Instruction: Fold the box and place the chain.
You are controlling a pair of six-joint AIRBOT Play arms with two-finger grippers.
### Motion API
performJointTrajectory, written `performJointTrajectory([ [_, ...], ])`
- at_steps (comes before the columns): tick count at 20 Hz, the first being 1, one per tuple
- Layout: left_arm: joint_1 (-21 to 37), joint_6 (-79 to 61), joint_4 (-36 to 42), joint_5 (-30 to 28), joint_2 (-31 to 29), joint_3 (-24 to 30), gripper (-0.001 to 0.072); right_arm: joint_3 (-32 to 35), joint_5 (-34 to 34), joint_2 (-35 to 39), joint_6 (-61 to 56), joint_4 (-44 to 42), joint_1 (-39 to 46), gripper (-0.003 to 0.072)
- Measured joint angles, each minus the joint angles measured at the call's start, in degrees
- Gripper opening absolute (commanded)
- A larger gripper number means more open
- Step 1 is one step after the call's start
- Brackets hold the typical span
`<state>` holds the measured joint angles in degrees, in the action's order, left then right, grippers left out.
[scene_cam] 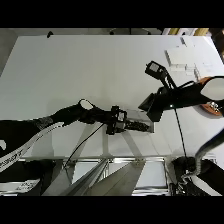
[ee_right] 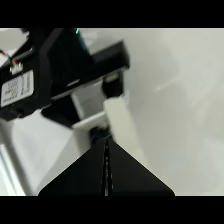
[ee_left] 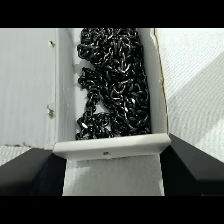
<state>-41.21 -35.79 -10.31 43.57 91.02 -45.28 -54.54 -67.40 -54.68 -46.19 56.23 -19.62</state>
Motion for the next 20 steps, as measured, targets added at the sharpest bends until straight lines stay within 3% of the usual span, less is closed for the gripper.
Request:
performJointTrajectory([
  [4,0.0,0.0,0.0,0.0,0.0,0.0,0.0068,-2.4,0.3,-5.6,4.9,6.2,0.0,0.0023],
  [6,0.0,0.0,0.0,0.0,0.0,0.0,0.0068,-1.7,-0.5,-8.0,6.2,8.1,0.0,0.0112],
  [8,0.0,0.0,0.0,0.0,0.0,0.0,0.0068,-0.3,-1.3,-9.1,7.9,8.5,0.0,0.0131],
  [9,0.0,0.0,0.0,0.0,0.0,0.0,0.0068,0.6,-1.5,-9.1,8.6,8.3,0.0,0.018],
  [11,0.0,0.0,0.0,0.0,0.0,0.0,0.0068,2.8,-2.0,-8.2,9.5,8.0,-0.3,0.0265],
  [16,0.0,0.0,0.0,0.0,0.0,0.0,0.0068,9.1,-2.1,-2.7,11.6,7.7,-3.0,0.0286],
  [18,0.0,0.0,0.0,0.0,0.0,0.0,0.0068,11.3,-1.8,-1.6,12.4,8.0,-3.9,0.0351],
  [20,0.0,0.0,0.0,0.0,0.0,0.0,0.0068,13.0,-1.1,-1.0,12.8,8.2,-4.3,0.0351],
])
